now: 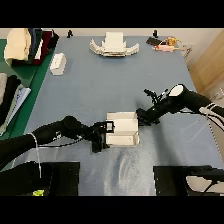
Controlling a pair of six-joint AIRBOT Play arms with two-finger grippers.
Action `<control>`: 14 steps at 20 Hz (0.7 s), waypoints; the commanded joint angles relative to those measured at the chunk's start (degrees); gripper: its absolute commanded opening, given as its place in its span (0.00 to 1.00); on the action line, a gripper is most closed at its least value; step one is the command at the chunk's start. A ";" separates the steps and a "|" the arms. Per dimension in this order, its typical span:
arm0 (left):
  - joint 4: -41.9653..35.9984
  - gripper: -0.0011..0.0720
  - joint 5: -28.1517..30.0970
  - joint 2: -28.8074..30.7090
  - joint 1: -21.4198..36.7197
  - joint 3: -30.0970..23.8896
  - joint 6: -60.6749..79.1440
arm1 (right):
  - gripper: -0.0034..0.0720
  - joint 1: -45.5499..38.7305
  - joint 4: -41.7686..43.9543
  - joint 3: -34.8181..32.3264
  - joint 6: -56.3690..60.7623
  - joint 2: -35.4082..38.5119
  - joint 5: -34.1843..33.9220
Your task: Fold the box.
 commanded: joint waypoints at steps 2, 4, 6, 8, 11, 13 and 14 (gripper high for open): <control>0.04 0.49 -0.02 -0.02 0.02 0.07 0.20 | 0.15 -0.61 9.05 0.02 -7.10 -2.08 2.47; 0.04 0.49 -0.02 -0.02 0.02 0.07 0.20 | 0.15 -0.61 10.14 0.02 -10.14 -1.60 3.32; 0.04 0.49 -0.02 -0.02 0.02 0.07 0.20 | 0.15 -0.63 9.75 0.02 -12.31 -0.66 3.65; 0.02 0.49 -0.02 -0.02 0.02 0.07 0.20 | 0.15 -0.87 8.57 0.02 -12.31 0.11 3.63; 0.04 0.49 -0.02 -0.02 0.02 0.07 0.20 | 0.15 -0.87 4.48 0.02 -11.54 0.57 3.72; 0.02 0.49 -0.02 -0.02 0.02 0.07 0.20 | 0.15 -0.85 1.03 0.02 -9.05 0.63 3.56; 0.04 0.49 -0.02 -0.02 0.02 0.07 0.20 | 0.15 -0.85 -0.94 0.02 -8.48 0.63 3.13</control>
